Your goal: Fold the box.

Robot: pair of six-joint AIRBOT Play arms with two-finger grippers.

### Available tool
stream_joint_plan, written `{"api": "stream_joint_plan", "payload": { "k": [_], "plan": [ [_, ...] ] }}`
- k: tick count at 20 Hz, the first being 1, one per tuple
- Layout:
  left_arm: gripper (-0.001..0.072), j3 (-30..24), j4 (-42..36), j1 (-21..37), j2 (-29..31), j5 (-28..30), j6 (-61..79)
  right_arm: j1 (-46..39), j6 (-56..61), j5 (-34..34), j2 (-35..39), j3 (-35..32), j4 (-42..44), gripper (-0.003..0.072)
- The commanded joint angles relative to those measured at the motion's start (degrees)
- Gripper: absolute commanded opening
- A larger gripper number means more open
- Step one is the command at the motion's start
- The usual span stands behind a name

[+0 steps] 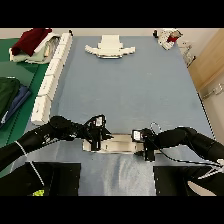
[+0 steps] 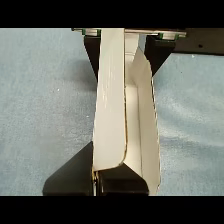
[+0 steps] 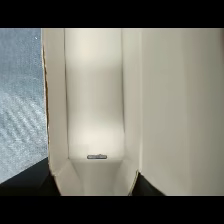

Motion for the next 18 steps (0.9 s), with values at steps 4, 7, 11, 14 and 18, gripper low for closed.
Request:
{"api": "stream_joint_plan", "payload": {
  "k": [4, 7, 11, 14, 18],
  "plan": [
    [0.0018, 0.04, 0.0, 0.04, -0.02, 0.66, -0.04, -0.04, 0.02, 0.0, 0.02, 0.02, 0.0, 0.0503],
    [0.0019, 0.04, 0.0, 0.04, -0.02, 0.57, -0.04, -0.04, 0.0, 0.0, 0.02, 0.02, 0.0, 0.0503],
    [0.0019, 0.22, 0.0, 0.04, 0.0, 0.66, -0.02, -0.04, 0.02, 0.0, 0.02, 0.02, 0.0, 0.0503],
    [0.0267, 0.22, -0.07, 0.04, 0.0, 0.68, -0.07, -0.04, 0.0, 0.0, 0.02, 0.02, 0.0, 0.0503],
    [0.0269, 0.2, -0.02, 0.22, 0.09, 1.11, -0.09, -0.04, 0.0, 0.0, 0.02, 0.02, 0.0, 0.0503]
  ]
}}
